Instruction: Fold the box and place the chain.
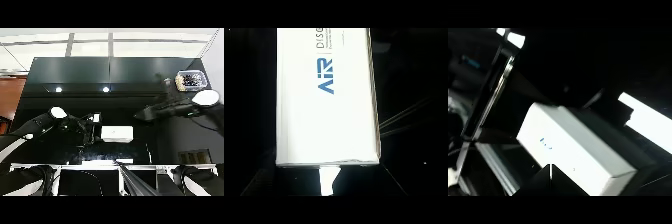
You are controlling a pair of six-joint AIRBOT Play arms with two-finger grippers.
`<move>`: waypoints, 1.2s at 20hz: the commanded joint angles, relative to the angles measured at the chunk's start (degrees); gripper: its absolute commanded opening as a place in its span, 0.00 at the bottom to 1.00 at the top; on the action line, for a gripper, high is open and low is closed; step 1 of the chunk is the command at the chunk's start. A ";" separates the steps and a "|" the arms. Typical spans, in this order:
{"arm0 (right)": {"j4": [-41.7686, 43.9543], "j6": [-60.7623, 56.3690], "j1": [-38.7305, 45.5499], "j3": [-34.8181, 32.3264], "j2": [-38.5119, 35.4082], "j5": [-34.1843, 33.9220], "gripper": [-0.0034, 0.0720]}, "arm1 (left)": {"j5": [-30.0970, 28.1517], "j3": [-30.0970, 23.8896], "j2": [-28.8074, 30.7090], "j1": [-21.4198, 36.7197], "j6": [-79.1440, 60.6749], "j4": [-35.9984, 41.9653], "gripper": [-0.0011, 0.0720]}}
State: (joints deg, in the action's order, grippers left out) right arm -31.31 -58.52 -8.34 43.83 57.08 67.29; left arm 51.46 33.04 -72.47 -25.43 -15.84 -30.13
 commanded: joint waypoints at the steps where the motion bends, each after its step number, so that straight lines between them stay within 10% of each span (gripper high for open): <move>1: -6.91 -2.60 11.06 1.88 -6.56 5.35 0.06 | 0.11 0.07 4.13 0.50 5.53 -3.82 0.99; 8: -10.34 -2.56 20.39 1.86 -8.02 5.51 0.06 | -0.28 1.44 15.43 -3.17 21.66 -4.79 0.98; 14: -10.40 -2.54 20.41 1.86 -8.02 4.79 0.06 | -10.93 8.37 2.95 -14.05 27.08 -4.74 0.99; 24: -10.80 -2.01 20.41 1.84 -8.02 5.09 0.06 | -8.92 16.02 -5.07 -17.75 30.77 -5.44 0.99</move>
